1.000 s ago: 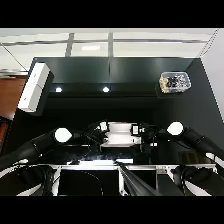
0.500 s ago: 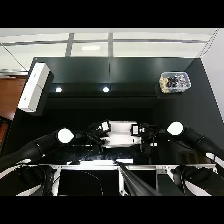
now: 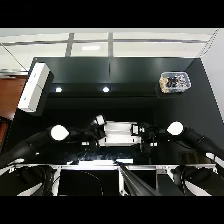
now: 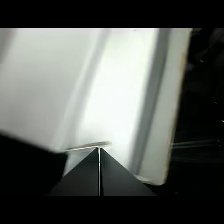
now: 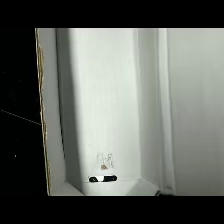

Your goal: Fold the box and place the chain.

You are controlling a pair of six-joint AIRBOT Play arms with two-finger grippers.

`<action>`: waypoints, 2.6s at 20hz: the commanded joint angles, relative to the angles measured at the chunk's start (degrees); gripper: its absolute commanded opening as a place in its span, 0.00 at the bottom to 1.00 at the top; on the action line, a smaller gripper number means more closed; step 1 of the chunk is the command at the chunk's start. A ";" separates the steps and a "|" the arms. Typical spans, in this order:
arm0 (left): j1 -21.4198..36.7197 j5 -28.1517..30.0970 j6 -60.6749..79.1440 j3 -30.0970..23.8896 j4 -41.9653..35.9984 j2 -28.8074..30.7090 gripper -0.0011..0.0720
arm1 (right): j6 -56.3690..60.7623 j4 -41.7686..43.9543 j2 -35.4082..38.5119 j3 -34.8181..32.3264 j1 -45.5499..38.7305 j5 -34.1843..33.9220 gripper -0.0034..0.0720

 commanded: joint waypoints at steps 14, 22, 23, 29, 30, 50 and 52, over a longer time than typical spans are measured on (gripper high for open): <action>45.99 -29.75 -51.12 -12.66 5.09 1.90 0.05 | -0.07 -0.04 0.02 0.02 0.02 -0.28 0.60; 28.98 -23.41 -45.42 -10.45 -8.92 -2.99 0.05 | -0.04 -0.04 0.00 0.02 0.02 -0.28 0.60; 27.34 -22.43 -45.42 -9.42 -8.92 -2.99 0.05 | -0.04 -0.04 0.02 0.02 0.02 -0.28 0.60; 24.52 -24.98 -41.09 -4.00 -8.92 -2.99 0.05 | -0.04 -0.04 0.02 0.02 0.02 -0.31 0.60; 24.52 -26.25 -40.13 -3.58 -8.90 -2.99 0.06 | -0.07 -0.04 0.02 0.02 0.02 -0.33 0.60; 4.76 -5.75 -49.46 3.45 -0.59 -2.99 0.96 | -0.07 -0.04 0.02 0.02 0.02 -0.70 0.60; 3.02 -5.77 -53.31 4.48 3.41 -2.99 0.96 | -0.04 -0.04 0.02 0.02 0.02 -0.72 0.60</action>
